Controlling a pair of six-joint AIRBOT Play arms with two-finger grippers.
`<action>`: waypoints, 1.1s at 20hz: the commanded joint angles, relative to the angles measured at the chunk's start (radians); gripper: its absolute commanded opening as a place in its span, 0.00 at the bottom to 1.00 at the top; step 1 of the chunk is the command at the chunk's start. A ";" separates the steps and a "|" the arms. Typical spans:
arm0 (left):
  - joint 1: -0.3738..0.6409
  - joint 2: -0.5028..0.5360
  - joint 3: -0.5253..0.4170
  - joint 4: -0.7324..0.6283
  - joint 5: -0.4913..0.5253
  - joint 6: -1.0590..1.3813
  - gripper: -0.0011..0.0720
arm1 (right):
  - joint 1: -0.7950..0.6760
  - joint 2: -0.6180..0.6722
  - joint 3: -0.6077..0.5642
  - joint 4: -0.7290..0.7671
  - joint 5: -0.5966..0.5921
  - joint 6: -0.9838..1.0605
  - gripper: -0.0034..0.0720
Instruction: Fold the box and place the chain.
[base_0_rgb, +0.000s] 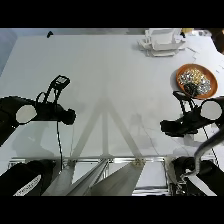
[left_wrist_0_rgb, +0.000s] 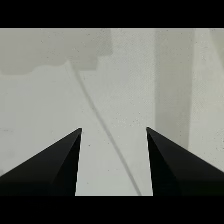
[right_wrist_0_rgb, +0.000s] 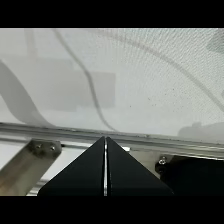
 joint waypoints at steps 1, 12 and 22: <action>0.000 0.001 0.000 0.000 0.000 0.000 0.64 | 0.000 0.001 0.000 0.000 0.000 0.000 0.08; 0.000 0.001 0.000 0.000 0.000 0.000 0.64 | -0.187 0.000 0.172 -0.370 -0.025 -0.081 0.08; 0.000 0.001 0.000 0.000 0.000 0.000 0.64 | -0.615 -0.208 0.209 -0.719 -0.277 -0.314 0.59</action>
